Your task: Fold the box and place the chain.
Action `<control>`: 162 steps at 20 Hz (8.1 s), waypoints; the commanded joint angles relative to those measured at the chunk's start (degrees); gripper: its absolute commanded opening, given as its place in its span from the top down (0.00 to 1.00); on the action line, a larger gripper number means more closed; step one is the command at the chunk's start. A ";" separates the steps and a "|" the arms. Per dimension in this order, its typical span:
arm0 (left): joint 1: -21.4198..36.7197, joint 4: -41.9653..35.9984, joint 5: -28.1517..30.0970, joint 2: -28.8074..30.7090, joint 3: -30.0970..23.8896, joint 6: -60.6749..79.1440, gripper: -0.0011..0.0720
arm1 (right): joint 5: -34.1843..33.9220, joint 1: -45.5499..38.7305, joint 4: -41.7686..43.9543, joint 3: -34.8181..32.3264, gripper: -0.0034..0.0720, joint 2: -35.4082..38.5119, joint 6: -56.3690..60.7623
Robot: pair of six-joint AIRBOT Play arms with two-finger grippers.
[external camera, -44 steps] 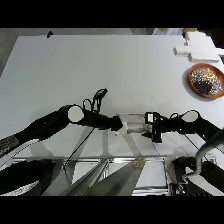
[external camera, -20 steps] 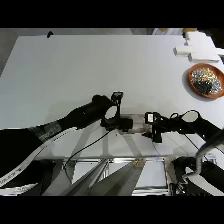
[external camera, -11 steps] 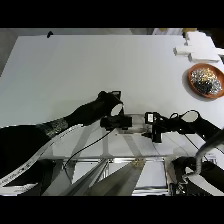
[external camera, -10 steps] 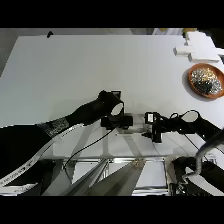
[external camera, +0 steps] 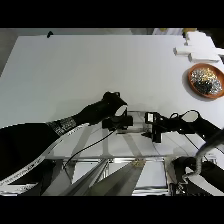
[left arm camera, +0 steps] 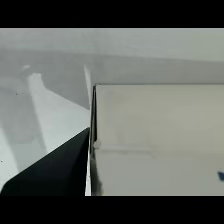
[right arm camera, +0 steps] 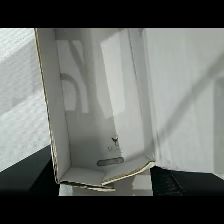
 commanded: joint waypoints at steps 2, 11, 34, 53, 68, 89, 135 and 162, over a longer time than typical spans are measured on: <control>-0.46 2.19 -0.20 -0.26 0.04 -3.34 0.56 | 0.07 0.00 -0.07 0.00 0.42 0.04 -0.07; -1.05 3.15 -0.90 -0.26 0.04 -3.19 0.94 | 0.04 0.00 -0.07 0.00 0.42 0.04 -0.07; 0.24 -0.61 -8.87 -3.78 4.11 7.85 0.90 | 0.04 0.00 -0.07 0.00 0.42 0.04 -0.07; 0.90 -0.33 -7.48 -1.55 4.09 14.32 0.89 | 0.07 0.00 -0.07 0.00 0.42 0.04 -0.07; 5.51 -0.72 -11.91 15.50 3.30 44.59 0.20 | 0.07 0.00 -0.09 0.00 0.42 0.02 -0.09; 17.64 -49.09 30.67 18.93 -37.16 161.48 0.03 | 0.04 0.00 -0.07 0.00 0.42 0.02 -0.09; 14.32 -63.34 33.59 16.24 -39.41 171.90 0.03 | 0.04 0.00 -0.09 0.00 0.42 0.02 -0.07; 13.90 -66.77 34.56 14.03 -39.41 170.77 0.55 | 0.04 0.00 -0.07 0.00 0.42 0.02 -0.07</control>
